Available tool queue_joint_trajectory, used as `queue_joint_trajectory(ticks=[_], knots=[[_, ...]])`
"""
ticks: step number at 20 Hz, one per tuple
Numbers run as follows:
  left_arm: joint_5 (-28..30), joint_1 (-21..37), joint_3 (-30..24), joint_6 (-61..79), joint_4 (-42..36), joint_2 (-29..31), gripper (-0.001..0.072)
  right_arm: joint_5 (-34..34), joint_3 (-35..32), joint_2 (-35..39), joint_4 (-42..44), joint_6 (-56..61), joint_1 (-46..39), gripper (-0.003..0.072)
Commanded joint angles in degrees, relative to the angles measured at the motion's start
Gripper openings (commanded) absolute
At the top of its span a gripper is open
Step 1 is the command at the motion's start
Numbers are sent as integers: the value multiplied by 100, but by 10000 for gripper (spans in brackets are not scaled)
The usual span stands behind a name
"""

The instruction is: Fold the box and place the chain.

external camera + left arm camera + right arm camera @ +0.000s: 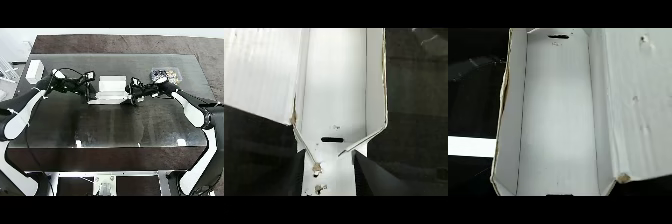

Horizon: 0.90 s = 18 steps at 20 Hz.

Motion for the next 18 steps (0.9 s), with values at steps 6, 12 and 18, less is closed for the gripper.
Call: queue_joint_trajectory(ticks=[6, 12, 18], knots=[[273, -260, -2, -2, -129, -96, 345, 4, 0, -4, 0, 2, -2, 588], [579, -420, -2, 39, -262, -96, 345, 2, 0, -4, 0, 2, -2, 588], [636, -424, -2, 173, -632, -109, 155, 2, 0, -4, 0, 2, -2, 588]])
